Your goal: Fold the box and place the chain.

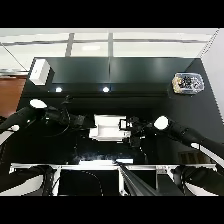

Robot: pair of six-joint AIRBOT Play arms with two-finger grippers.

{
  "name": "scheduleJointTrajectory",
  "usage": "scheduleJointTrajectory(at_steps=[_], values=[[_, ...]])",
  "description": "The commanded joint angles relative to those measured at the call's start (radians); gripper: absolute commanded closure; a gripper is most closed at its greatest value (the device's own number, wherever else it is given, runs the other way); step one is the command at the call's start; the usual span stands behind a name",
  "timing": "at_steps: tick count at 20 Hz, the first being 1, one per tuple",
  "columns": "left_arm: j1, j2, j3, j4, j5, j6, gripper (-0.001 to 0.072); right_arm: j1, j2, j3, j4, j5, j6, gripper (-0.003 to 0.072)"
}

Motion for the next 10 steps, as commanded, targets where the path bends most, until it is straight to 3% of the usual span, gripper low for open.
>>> scheduleJointTrajectory(at_steps=[1, 3, 4, 5, 10], values=[[-0.079, 0.010, 0.048, 0.099, 0.010, -0.056, 0.0041, 0.001, 0.000, 0.000, 0.000, 0.000, 0.000, 0.0504], [-0.106, 0.023, 0.061, 0.142, 0.030, -0.134, 0.0050, 0.001, 0.000, 0.000, 0.001, 0.000, 0.000, 0.0505], [-0.117, 0.029, 0.065, 0.161, 0.030, -0.167, 0.0123, 0.001, 0.000, 0.000, 0.001, 0.000, 0.000, 0.0504], [-0.127, 0.037, 0.068, 0.172, 0.030, -0.188, 0.0136, 0.001, 0.000, 0.000, 0.001, 0.000, 0.001, 0.0504], [-0.177, 0.079, 0.068, 0.190, 0.082, -0.274, 0.0136, 0.001, 0.000, 0.000, 0.001, -0.006, 0.006, 0.0505]])
